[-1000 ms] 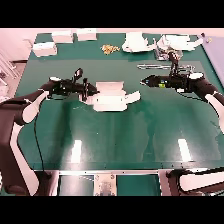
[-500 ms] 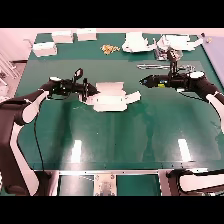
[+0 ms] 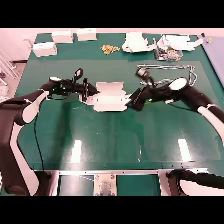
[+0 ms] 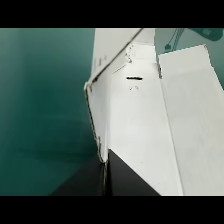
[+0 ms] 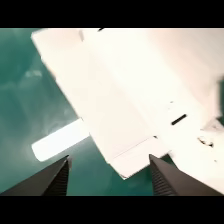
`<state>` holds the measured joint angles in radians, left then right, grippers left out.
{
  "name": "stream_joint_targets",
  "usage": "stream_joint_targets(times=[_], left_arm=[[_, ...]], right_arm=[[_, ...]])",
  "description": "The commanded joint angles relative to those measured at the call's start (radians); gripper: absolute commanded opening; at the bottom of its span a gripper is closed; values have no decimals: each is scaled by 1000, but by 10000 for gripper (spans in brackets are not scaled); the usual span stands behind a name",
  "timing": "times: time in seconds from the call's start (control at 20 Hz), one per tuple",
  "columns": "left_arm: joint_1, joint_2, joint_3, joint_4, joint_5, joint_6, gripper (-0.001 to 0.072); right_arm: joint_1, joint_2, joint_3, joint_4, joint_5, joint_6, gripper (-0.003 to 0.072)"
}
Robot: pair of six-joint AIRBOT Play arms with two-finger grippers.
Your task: Fold the box and place the chain.
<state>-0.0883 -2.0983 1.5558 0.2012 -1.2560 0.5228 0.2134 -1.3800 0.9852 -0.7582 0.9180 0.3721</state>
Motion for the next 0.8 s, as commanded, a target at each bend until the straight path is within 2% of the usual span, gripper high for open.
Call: stream_joint_targets(times=[0.0,0.1,0.25,0.5,0.75], left_arm=[[0,-1,0,1,1,1,21],[0,-1,0,0,1,1,21],[0,-1,0,1,1,1,21],[0,-1,0,0,1,1,21],[0,-1,0,0,0,1,21]], right_arm=[[128,13,-90,-146,-227,-148,628],[156,13,-147,-151,-329,-236,628],[185,13,-194,-148,-417,-277,628],[224,-24,-197,-133,-605,-276,628],[240,-50,-192,-100,-698,-276,628]])
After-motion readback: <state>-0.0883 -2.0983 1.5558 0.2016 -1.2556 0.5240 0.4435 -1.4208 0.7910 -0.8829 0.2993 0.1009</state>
